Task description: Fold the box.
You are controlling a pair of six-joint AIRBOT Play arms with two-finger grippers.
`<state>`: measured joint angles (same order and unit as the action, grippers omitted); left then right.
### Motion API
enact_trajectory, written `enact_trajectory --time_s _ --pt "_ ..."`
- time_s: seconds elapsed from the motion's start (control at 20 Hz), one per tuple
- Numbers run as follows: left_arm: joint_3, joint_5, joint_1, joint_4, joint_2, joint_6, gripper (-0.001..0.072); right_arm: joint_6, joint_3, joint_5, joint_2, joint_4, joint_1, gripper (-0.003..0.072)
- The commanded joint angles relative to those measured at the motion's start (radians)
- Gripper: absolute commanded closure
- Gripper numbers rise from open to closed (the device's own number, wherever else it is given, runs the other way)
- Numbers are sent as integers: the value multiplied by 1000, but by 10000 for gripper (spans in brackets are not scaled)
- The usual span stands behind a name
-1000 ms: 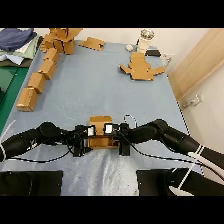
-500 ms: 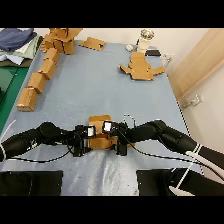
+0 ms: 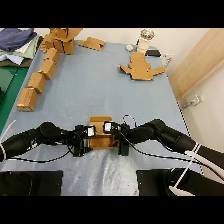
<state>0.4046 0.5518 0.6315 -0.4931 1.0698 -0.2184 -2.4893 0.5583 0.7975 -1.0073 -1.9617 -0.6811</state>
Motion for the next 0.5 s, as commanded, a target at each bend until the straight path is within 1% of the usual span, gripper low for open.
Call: enact_trajectory --time_s 0.0,0.05,0.15,0.3,0.35,0.4,0.45 --pt "-1 0 0 0 0 -1 321 309 38 156 43 255 1 614" --pt "-1 0 0 0 0 -1 321 388 57 209 63 304 1 682" --pt "-1 0 0 0 0 -1 321 597 84 258 116 412 2 682" --pt "-1 0 0 0 0 -1 321 997 84 320 173 640 49 682" --pt "-1 0 0 0 0 -1 321 1093 84 351 174 668 80 682" --pt "0 0 0 0 0 -1 320 1151 79 359 171 650 120 682" --pt "-1 0 0 0 0 -1 321 1162 66 344 165 596 155 682"
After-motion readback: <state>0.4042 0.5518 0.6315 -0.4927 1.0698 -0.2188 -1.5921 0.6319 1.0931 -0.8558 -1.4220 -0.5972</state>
